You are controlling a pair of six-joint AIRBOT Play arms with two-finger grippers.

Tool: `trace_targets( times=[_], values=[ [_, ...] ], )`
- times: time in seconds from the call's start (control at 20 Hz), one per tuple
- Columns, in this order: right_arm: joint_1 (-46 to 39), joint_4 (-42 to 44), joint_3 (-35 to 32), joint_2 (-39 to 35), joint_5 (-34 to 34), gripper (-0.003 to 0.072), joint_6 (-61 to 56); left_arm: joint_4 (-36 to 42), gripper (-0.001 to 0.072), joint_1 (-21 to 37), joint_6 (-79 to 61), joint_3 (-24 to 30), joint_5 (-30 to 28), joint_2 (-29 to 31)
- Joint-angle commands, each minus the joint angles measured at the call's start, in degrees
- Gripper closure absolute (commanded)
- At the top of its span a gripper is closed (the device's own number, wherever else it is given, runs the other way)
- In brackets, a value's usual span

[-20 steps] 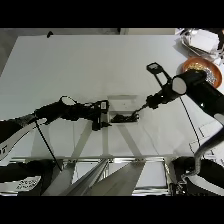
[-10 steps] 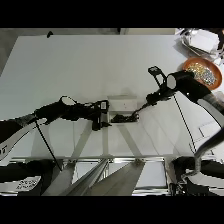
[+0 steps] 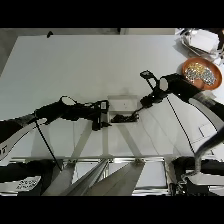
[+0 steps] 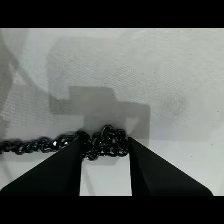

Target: Fold the box and place the chain.

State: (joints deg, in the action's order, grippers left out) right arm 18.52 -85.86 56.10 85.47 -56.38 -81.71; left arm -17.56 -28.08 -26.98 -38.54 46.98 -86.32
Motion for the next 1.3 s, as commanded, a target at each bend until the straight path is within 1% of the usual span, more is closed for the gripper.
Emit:
trace_targets(
  times=[0.0,0.05,0.15,0.2,0.25,0.35,0.4,0.55,0.65,0.75,1.05,1.15,1.25],
  values=[
    [0.1,1.1,0.0,0.6,-1.9,0.0482,0.1,0.0,0.0501,0.0,0.0,0.0,0.0,0.0],
    [0.1,1.3,0.0,0.6,-2.5,0.0533,0.1,0.0,0.0501,0.0,0.0,0.0,0.0,0.0],
    [0.1,2.2,0.0,0.6,-3.2,0.0578,0.1,0.0,0.0501,0.0,0.0,0.0,0.0,0.0],
    [0.1,2.3,0.0,0.5,-3.3,0.0589,0.1,0.0,0.0501,0.0,0.0,0.0,0.0,0.0],
    [0.1,2.6,0.0,0.2,-3.5,0.0651,0.2,0.0,0.0501,0.0,0.0,0.0,0.0,0.0],
    [0.1,2.6,0.0,-1.2,-3.7,0.0653,0.2,0.0,0.0501,0.0,0.0,0.0,0.0,0.0],
    [0.1,2.6,0.0,-2.4,-3.6,0.0668,0.2,0.0,0.0501,0.0,0.0,0.0,0.0,0.0],
    [0.1,2.6,0.0,-7.4,-3.9,0.0668,0.3,0.0,0.0501,0.0,0.0,0.0,0.0,0.0],
    [0.1,4.7,0.0,-11.5,-4.6,0.0668,1.3,0.0,0.0501,0.0,0.0,0.0,0.0,0.0],
    [0.1,9.3,0.0,-16.2,-5.0,0.0668,3.4,0.0,0.0501,0.0,0.0,0.0,0.0,0.0],
    [0.1,29.6,0.0,-32.1,-5.6,0.0669,13.3,0.0,0.0501,0.0,0.0,0.0,0.0,0.0],
    [0.1,33.1,0.0,-35.3,-5.0,0.0669,15.6,0.0,0.0501,0.0,0.0,0.0,0.0,0.0],
    [0.1,33.1,0.0,-35.7,-5.3,0.0669,16.2,0.0,0.0501,0.0,0.0,0.0,0.0,0.0]
  ],
)
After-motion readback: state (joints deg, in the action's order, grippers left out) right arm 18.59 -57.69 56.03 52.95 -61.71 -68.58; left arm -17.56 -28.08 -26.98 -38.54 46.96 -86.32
